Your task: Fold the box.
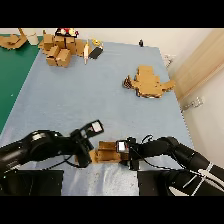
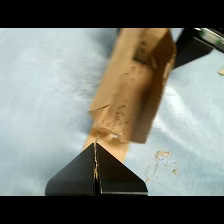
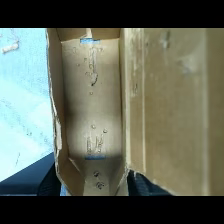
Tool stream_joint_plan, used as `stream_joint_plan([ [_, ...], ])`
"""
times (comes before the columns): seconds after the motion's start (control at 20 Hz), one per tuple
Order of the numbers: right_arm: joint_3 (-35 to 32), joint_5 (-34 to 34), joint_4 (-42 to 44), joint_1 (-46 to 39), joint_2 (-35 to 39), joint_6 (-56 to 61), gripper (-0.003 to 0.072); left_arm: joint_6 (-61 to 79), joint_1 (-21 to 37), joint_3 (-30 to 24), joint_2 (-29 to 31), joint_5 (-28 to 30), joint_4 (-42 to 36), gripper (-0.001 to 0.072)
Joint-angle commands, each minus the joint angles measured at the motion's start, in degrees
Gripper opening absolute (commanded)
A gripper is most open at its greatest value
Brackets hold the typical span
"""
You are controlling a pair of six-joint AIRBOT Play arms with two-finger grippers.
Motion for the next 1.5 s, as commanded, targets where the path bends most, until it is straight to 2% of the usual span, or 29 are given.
stream_joint_plan([
  [0.0,0.04,0.0,0.02,-0.02,0.02,0.0,0.0486,-28.79,0.07,0.13,10.91,-9.03,17.81,0.0012],
  [0.1,0.04,0.0,0.02,-0.02,0.02,0.0,0.0486,-43.25,1.46,-1.18,15.65,-15.54,22.47,0.0012],
  [0.2,0.04,0.02,0.0,-0.02,0.02,0.0,0.0486,-52.17,4.83,-4.33,19.47,-18.21,22.34,0.0012],
  [0.35,0.04,0.0,0.0,-0.02,0.02,0.0,0.0487,-55.17,10.62,-10.23,21.55,-18.01,13.9,0.0012],
  [0.5,0.04,0.0,0.02,-0.02,0.02,0.0,0.0486,-52.22,12.87,-14.78,21.38,-11.54,1.81,0.0012],
  [0.55,0.04,0.0,0.02,-0.02,0.02,0.0,0.0486,-52.22,12.87,-15.56,21.0,-9.11,0.11,0.0012],
  [0.9,0.04,0.0,0.02,-0.02,0.02,0.0,0.0487,-51.58,11.82,-17.31,12.15,-1.2,-7.65,0.0012],
  [1.05,0.04,0.0,0.02,-0.02,0.02,0.0,0.0487,-51.58,8.2,-17.31,8.63,4.42,-10.58,0.0012],
  [1.25,0.04,0.0,0.02,-0.02,0.02,0.0,0.0486,-51.54,3.91,-17.31,4.24,8.85,-13.29,0.0012],
  [1.45,0.04,0.0,0.02,-0.02,0.02,0.0,0.0486,-51.58,1.05,-17.31,3.96,11.8,-13.88,0.0012],
])
